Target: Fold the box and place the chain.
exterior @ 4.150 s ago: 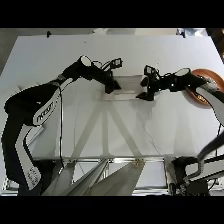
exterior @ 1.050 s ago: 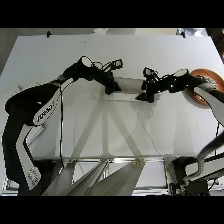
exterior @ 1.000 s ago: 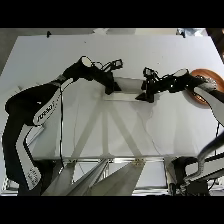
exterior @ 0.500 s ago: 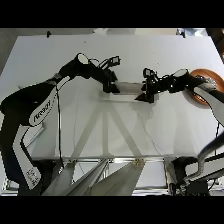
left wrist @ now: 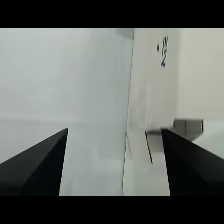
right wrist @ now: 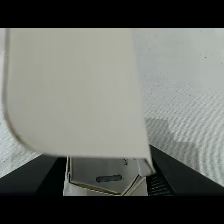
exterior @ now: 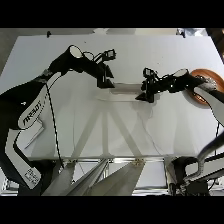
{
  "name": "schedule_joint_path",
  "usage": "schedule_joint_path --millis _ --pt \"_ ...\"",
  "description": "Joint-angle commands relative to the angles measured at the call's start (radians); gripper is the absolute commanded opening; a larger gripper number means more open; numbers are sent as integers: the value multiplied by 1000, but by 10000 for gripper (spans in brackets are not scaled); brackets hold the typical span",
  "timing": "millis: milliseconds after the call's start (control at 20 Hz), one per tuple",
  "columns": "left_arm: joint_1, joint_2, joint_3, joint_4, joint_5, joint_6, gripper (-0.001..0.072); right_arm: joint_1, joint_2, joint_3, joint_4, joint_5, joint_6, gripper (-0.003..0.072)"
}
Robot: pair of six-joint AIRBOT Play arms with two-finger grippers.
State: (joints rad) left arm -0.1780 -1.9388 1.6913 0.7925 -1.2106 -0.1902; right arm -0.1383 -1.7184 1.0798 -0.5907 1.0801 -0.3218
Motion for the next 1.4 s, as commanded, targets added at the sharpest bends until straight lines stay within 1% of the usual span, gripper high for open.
schedule_joint_path --millis 0,50,100,150,250,300,350,400,500,550,600,650,750,800,900,950,1050,1100,1250,1350 --pt "7 58 0 194 -23 -78 634 0 0 1 0 2 -1 408" --pt "5 80 0 257 -30 -115 629 0 0 1 0 2 -1 408" --pt "2 102 0 316 -50 -167 601 0 0 1 0 2 -1 408" --pt "-3 119 0 345 -90 -218 474 0 0 1 0 2 -1 408" --pt "-15 138 0 343 -217 -268 75 0 0 1 0 2 -1 408" --pt "-28 141 0 329 -291 -261 11 0 0 1 0 2 -1 408" --pt "-43 140 0 306 -346 -258 10 0 0 1 0 2 -1 408" --pt "-58 138 0 282 -368 -249 11 0 0 1 0 2 -1 408" --pt "-92 132 0 209 -355 -204 11 0 0 1 0 2 -1 408" --pt "-105 126 0 146 -325 -183 12 0 0 1 0 2 -1 408" --pt "-113 118 0 76 -280 -160 12 0 0 1 0 2 -1 408" --pt "-118 110 0 2 -211 -135 12 0 0 1 0 2 -1 408" --pt "-119 90 0 -113 -40 -129 12 0 0 1 0 2 -1 408" --pt "-119 78 0 -148 42 -135 12 0 0 1 0 2 -1 408" --pt "-119 45 0 -174 197 -204 12 0 0 1 0 2 -1 408" --pt "-119 29 0 -174 253 -244 12 0 0 1 0 2 -1 408" --pt "-119 -5 0 -172 328 -336 12 0 0 1 0 2 -1 408" --pt "-119 -21 0 -170 348 -380 12 0 0 1 0 2 -1 408" --pt "-119 -55 0 -164 344 -510 10 0 0 1 0 2 -1 408" --pt "-123 -71 0 -123 343 -592 10 0 0 1 0 2 -1 408"
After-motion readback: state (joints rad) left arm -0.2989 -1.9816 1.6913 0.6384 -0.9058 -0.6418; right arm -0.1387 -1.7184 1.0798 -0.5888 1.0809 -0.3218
